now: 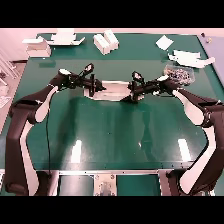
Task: Fold the box and place the chain.
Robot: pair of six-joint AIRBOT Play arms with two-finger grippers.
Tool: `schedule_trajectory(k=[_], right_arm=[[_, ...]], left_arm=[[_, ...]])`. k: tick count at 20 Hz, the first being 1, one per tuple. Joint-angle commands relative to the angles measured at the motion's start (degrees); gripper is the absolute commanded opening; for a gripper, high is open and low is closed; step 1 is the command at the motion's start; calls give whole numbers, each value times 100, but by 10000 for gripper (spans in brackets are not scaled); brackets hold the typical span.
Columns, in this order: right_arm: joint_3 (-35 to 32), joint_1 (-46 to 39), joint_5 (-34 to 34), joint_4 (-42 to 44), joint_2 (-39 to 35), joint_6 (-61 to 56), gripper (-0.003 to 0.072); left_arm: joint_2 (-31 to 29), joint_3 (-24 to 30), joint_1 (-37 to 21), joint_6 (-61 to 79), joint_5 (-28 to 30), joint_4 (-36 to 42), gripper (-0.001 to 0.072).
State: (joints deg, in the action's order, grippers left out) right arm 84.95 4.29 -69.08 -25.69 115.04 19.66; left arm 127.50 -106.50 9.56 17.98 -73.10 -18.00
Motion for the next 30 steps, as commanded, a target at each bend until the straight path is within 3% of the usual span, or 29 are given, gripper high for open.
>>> schedule_trajectory(k=[1, 11, 14, 30], right_arm=[[-2, 0, -4, -81, 4, -15, 641], [-4, -2, 2, -157, 7, -52, 643], [-4, -2, 2, -160, 7, 33, 599], [-4, -11, 4, -149, 4, 50, 599]], left_arm=[[0, 2, -2, 2, 2, -2, 23], [0, 2, -2, 2, 4, -2, 23], [0, 2, -2, 2, 4, 0, 22], [0, 2, -2, 2, 2, 17, 23]])
